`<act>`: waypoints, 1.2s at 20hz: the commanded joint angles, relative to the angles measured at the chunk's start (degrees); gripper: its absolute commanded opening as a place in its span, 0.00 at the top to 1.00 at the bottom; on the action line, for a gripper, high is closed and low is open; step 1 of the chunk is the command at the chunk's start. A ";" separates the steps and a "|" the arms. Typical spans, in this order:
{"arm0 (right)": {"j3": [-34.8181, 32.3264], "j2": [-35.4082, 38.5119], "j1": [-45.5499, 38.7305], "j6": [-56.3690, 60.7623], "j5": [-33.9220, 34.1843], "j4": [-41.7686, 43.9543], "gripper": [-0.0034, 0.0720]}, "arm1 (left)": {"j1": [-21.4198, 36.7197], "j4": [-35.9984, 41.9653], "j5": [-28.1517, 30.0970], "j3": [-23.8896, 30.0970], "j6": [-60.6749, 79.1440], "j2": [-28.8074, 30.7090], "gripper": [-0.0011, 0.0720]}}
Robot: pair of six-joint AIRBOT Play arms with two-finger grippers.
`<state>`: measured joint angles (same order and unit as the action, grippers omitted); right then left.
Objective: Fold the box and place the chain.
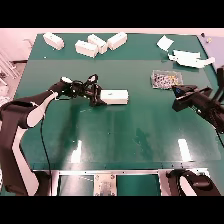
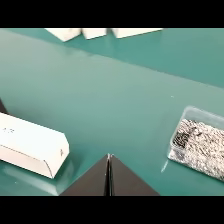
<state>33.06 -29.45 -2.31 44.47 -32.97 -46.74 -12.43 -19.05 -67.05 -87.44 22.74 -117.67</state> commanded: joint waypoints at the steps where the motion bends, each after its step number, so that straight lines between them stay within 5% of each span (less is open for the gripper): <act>1: -3.15 2.73 -3.13 1.84 -2.23 -0.85 0.94 | -0.02 0.24 -0.04 -0.04 0.00 0.07 0.34; 10: -5.03 2.73 -3.15 1.42 -2.19 -0.92 0.94 | 0.15 2.32 3.69 -2.10 -1.14 0.17 0.37; 11: -5.03 2.73 -3.15 1.40 -2.19 -0.92 0.94 | 0.37 1.92 3.08 -2.97 -2.64 0.24 0.73; 12: -5.03 2.73 -3.15 1.40 -2.19 -0.92 0.94 | 0.90 1.42 1.36 -4.02 -3.04 0.24 0.95; 24: -5.03 2.71 -3.15 1.62 -1.97 -0.87 0.94 | 7.52 -0.96 15.91 -2.14 -23.87 12.57 0.96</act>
<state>28.03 -26.76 -5.43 45.93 -35.09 -47.66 -6.11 -19.07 -56.75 -90.91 3.97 -108.49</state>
